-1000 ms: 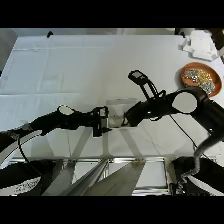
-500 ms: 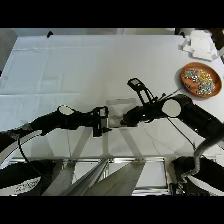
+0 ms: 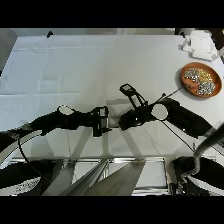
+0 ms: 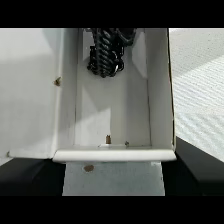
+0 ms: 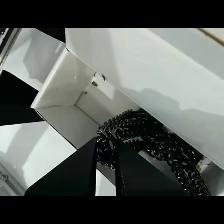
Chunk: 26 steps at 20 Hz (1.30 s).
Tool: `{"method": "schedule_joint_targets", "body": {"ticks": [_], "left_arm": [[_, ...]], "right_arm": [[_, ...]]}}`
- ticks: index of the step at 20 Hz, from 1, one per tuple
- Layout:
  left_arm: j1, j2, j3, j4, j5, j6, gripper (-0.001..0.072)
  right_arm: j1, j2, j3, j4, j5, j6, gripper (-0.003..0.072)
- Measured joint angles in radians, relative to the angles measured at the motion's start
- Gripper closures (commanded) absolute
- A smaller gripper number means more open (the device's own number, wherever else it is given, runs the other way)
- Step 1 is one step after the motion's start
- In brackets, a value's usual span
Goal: Fold the box and place the chain.
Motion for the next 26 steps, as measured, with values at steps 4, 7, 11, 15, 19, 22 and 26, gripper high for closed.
{"method": "schedule_joint_targets", "body": {"ticks": [4,7,11,15,19,22,26], "left_arm": [[0.0,0.0,0.0,0.0,0.0,0.0,0.0437],[0.0,0.0,0.0,0.0,0.0,0.0,0.0437],[0.0,0.0,0.0,0.0,0.0,0.0,0.0437],[0.0,0.0,0.0,0.0,0.0,0.0,0.0437],[0.0,0.0,0.0,0.0,0.0,0.0,0.0437],[0.0,0.0,0.0,0.0,0.0,0.0,0.0437],[0.0,0.0,0.0,0.0,0.0,0.0,0.0437]], "right_arm": [[0.004,-0.02,0.0,0.002,-0.004,0.0,0.0459],[0.004,-0.024,0.0,0.003,-0.006,0.0,0.0459],[-0.002,0.02,0.0,0.008,0.023,0.0,0.0459],[-0.063,0.138,0.003,-0.007,0.117,0.004,0.0458],[-0.222,0.221,0.003,-0.08,0.224,0.035,0.0379],[-0.367,0.236,0.003,-0.127,0.259,0.035,0.038],[-0.552,0.181,0.007,-0.222,0.206,0.048,0.0175]]}}
